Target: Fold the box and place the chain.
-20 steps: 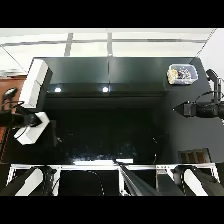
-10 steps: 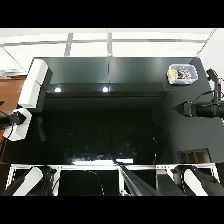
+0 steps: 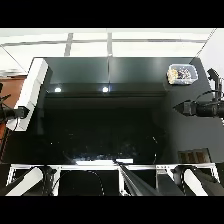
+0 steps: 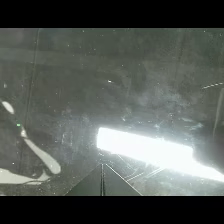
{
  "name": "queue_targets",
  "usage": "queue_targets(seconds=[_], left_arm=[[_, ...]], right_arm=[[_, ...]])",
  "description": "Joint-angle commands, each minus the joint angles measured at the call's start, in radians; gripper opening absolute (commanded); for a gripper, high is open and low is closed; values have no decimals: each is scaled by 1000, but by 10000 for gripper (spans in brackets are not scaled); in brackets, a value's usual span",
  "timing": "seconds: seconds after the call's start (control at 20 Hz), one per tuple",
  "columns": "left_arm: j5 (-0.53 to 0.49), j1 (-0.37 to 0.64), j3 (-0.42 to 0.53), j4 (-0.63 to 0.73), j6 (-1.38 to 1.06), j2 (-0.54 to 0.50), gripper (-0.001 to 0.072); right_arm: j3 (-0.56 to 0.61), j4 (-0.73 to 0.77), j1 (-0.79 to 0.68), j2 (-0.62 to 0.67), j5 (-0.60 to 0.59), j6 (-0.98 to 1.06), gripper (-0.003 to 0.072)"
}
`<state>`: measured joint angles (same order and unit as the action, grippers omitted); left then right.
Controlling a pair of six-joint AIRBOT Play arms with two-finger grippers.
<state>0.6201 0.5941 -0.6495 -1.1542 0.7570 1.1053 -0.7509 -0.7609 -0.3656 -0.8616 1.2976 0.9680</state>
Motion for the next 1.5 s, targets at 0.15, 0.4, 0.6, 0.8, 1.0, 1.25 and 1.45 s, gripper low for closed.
queue_targets(seconds=[0.15,0.4,0.6,0.8,1.0,1.25,1.45], left_arm=[[-59,-10,-78,38,0,97,715],[87,-21,-286,91,197,30,704],[318,-34,-342,358,260,-58,26],[324,-275,-167,465,66,-223,24],[-8,-564,51,195,137,-363,25],[-89,-588,107,156,187,-377,27],[-89,-588,107,156,187,-376,27]], right_arm=[[0,0,0,1,5,24,11],[0,1,2,1,10,23,11],[16,8,10,1,-16,18,11],[90,7,135,1,-210,12,11],[167,-113,306,0,-498,-10,11],[171,-193,329,1,-531,-10,11],[171,-193,329,1,-531,-10,11]])
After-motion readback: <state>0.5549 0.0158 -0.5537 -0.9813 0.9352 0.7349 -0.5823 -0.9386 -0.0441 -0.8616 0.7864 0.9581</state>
